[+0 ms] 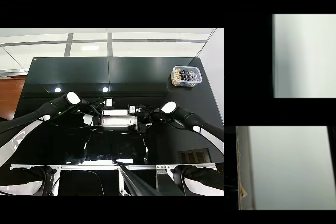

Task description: Fold the box and place the chain.

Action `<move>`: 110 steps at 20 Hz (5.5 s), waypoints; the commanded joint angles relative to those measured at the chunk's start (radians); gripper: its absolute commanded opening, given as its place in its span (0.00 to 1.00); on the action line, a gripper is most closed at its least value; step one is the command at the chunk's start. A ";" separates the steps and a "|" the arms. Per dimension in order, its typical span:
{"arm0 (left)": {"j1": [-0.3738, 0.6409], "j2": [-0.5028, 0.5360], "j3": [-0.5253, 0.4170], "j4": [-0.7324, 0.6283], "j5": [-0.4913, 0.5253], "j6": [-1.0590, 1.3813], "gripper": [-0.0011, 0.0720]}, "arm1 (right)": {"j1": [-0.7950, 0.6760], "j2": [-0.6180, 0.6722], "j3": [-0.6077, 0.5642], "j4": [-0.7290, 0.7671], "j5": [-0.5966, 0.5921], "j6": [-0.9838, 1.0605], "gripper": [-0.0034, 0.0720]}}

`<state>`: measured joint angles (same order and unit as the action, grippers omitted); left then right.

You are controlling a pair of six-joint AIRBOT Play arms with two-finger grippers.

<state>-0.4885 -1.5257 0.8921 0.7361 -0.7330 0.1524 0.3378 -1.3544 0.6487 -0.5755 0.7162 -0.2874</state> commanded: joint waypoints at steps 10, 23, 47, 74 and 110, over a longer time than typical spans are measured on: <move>0.001 0.000 0.000 0.000 0.000 0.000 0.05 | 0.011 -0.003 -0.001 -0.020 -0.021 0.018 0.64; 0.026 0.158 0.019 0.077 -0.042 -0.135 0.73 | 0.011 -0.003 -0.001 -0.021 -0.018 0.018 0.64; -0.031 0.279 -0.167 -0.446 0.369 -0.490 0.05 | 0.011 -0.003 -0.001 -0.028 0.001 0.006 0.37; 0.179 0.461 -0.248 0.000 -0.209 -0.290 0.40 | 0.011 -0.003 -0.001 -0.027 0.000 0.006 0.37; 0.018 0.293 -0.272 -0.206 0.072 -0.139 0.47 | 0.011 -0.003 -0.001 -0.027 -0.002 0.006 0.37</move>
<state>-0.4694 -1.2293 0.6186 0.5694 -0.6628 0.0044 0.3489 -1.3567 0.6487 -0.6033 0.7143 -0.2813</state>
